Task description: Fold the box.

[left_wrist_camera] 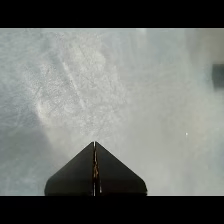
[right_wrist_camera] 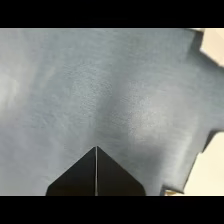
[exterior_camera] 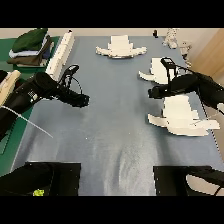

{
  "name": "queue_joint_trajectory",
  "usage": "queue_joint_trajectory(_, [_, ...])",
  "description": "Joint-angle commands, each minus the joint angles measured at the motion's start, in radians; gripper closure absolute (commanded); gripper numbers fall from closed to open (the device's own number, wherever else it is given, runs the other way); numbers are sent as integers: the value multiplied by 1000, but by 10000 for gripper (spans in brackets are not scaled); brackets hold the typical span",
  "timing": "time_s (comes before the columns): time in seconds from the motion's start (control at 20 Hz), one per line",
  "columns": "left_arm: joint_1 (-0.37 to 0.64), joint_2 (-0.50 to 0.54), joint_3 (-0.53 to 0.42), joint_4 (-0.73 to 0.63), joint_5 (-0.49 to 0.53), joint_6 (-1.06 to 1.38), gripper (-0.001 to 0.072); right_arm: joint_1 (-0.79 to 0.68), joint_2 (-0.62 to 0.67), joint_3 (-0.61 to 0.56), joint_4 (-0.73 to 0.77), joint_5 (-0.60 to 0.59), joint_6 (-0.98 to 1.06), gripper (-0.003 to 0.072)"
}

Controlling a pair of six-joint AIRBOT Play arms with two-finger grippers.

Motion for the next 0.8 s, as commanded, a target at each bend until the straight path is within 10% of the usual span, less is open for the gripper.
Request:
queue_joint_trajectory(0.0, [0,0,0,-55,42,-10,694,-46,0,95,-61,-109,281,579])
queue_joint_trajectory(0.1, [0,0,0,-113,39,-9,694,-148,-3,239,-179,-290,348,378])
queue_joint_trajectory(0.35, [-1,0,39,-228,9,43,675,-553,-66,376,-420,-539,329,370])
queue_joint_trajectory(0.45, [-1,1,69,-277,-11,42,221,-734,-142,376,-391,-586,275,219])
queue_joint_trajectory(0.75, [-2,0,110,-363,-59,42,245,-1111,-346,376,-60,-671,-73,219])
